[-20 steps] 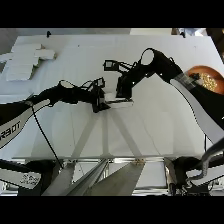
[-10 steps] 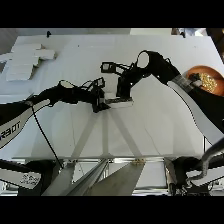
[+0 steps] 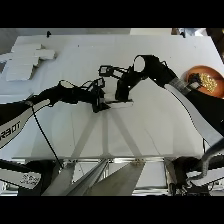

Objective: Fold the box and place the chain.

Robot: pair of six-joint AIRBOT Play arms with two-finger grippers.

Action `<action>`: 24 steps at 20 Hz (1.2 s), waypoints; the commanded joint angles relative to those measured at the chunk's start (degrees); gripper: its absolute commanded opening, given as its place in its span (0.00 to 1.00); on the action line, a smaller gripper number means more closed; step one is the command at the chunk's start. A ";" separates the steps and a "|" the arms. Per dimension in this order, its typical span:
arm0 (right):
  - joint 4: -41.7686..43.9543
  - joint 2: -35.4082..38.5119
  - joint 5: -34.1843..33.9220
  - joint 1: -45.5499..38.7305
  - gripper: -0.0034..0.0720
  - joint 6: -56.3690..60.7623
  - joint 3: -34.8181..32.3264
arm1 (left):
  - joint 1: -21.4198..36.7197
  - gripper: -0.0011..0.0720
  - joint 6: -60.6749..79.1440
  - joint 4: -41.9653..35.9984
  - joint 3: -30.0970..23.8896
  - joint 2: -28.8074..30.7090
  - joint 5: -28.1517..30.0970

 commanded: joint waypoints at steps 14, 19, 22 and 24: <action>-0.98 0.46 0.22 2.14 0.46 3.65 -2.25 | 0.00 0.67 0.00 0.00 0.02 0.04 0.00; -1.01 2.16 -0.68 2.14 0.58 4.44 -2.25 | 0.00 0.67 0.00 0.00 0.02 0.04 0.00; -1.01 4.70 -3.67 2.12 0.59 4.44 -2.25 | 0.00 0.67 -0.02 0.00 0.02 0.04 -0.02; -1.05 6.45 -4.98 2.12 0.59 4.44 -2.25 | 0.00 0.67 0.00 0.00 0.02 0.04 0.00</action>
